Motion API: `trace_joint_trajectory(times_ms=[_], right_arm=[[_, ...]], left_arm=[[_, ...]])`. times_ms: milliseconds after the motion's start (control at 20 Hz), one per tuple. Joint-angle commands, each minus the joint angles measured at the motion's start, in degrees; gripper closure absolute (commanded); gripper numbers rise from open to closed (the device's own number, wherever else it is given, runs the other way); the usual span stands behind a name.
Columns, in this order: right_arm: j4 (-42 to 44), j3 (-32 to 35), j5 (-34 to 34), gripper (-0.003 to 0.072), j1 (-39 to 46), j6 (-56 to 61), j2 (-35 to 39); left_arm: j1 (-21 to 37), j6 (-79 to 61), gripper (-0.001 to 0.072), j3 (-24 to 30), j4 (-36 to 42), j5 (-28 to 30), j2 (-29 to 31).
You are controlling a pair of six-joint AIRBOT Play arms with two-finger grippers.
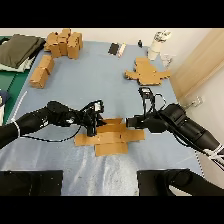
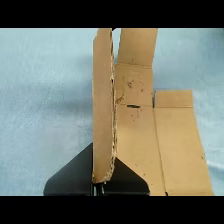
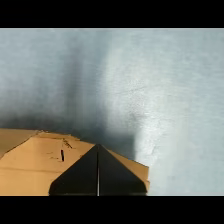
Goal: Fold the box.
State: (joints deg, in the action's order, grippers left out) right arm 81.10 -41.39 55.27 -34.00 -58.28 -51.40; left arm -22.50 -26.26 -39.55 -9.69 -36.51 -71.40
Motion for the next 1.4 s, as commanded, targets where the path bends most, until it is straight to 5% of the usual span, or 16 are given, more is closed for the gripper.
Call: trace_joint_trajectory(times_ms=[0,1350], right_arm=[[-2.7,0.0,-1.4,0.0682,-0.1,2.4,0.0],[-1.8,0.0,-2.5,0.0682,-0.1,2.4,0.0]], left_arm=[[-0.4,-1.4,0.0697,0.0,2.0,0.1,-1.4],[2.0,0.6,0.0697,2.7,0.8,-6.1,-2.0]])
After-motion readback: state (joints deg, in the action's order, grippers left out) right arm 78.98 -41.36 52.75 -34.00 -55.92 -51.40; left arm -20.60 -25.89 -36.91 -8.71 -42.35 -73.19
